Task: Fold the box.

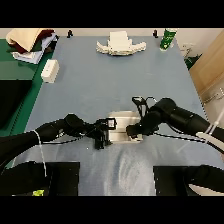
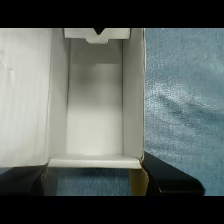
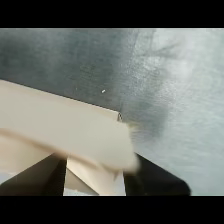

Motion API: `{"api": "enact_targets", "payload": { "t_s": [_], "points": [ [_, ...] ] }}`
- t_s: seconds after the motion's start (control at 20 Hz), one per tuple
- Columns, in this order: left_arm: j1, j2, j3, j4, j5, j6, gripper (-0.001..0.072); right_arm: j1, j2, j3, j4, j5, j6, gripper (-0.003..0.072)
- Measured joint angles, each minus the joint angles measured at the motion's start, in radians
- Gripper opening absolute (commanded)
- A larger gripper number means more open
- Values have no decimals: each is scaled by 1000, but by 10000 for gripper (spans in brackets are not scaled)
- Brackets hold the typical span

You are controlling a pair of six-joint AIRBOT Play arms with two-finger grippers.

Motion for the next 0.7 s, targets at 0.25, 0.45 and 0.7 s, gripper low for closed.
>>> {"api": "enact_targets", "payload": {
  "t_s": [0.25,0.45,0.7],
  "points": [
    [0,0,0,0,0,0,508,79,-104,61,-139,-50,206,417],
    [0,0,0,0,0,0,508,93,-132,73,-174,-63,290,151],
    [0,0,0,1,0,-2,508,97,-140,77,-192,-71,327,3]
  ]
}}
